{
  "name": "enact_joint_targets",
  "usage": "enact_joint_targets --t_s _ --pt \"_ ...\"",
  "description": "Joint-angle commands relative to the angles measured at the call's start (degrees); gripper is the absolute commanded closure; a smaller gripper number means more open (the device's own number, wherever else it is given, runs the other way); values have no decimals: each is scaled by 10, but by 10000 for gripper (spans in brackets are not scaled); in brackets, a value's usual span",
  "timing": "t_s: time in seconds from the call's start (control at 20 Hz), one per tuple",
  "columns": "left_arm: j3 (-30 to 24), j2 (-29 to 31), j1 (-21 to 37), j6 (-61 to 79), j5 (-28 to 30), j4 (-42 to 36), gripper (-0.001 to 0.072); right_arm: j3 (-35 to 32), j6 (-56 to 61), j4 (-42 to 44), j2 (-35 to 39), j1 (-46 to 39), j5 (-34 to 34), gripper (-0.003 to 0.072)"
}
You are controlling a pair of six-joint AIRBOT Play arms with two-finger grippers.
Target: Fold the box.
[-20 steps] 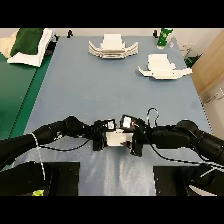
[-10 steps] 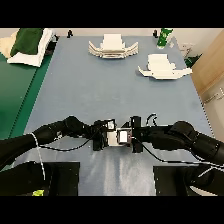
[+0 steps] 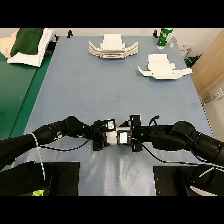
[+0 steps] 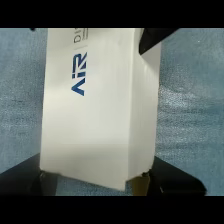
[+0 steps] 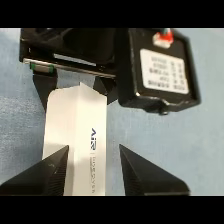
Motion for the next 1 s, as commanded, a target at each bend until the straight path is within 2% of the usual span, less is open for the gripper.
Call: enact_joint_targets --t_s 0.0,0.45,0.95 --pt "0 0 0 0 0 0 104 1 0 -5 1 0 37 208" --pt "0 0 0 0 0 0 104 0 0 -10 -24 0 46 208" --pt "0 0 0 0 0 0 103 0 3 17 -24 0 -34 208"
